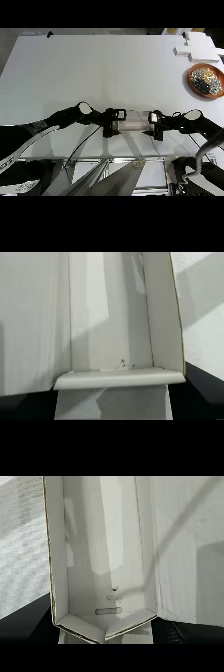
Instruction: Fold the box and place the chain.
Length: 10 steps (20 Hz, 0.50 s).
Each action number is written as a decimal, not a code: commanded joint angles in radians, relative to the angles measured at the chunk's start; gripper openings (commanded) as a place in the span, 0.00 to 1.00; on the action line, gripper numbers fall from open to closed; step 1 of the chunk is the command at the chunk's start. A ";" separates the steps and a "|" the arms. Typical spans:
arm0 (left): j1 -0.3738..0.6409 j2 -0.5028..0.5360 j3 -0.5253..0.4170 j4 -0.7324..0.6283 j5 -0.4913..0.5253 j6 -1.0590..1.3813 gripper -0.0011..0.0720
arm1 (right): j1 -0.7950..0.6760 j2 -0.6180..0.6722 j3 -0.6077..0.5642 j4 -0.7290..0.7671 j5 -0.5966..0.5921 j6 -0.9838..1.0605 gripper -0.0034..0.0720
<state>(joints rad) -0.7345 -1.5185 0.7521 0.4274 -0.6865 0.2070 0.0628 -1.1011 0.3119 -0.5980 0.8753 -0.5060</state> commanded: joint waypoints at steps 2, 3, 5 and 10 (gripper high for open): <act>-0.002 -0.002 -0.001 -0.005 0.010 0.003 0.96 | 0.000 0.000 0.000 0.000 0.000 0.000 0.46; -0.002 -0.002 -0.001 -0.005 0.010 0.003 0.94 | 0.000 0.000 0.000 0.000 0.000 0.000 0.46; -0.002 -0.002 -0.001 -0.005 0.009 0.003 0.85 | 0.000 0.000 0.000 0.000 0.000 0.000 0.46; -0.002 -0.002 -0.002 0.000 0.010 0.003 0.30 | 0.000 0.000 0.000 0.000 0.000 0.000 0.46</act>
<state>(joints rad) -0.7357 -1.5200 0.7506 0.4225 -0.6754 0.2096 0.0628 -1.1011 0.3119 -0.5976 0.8730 -0.5056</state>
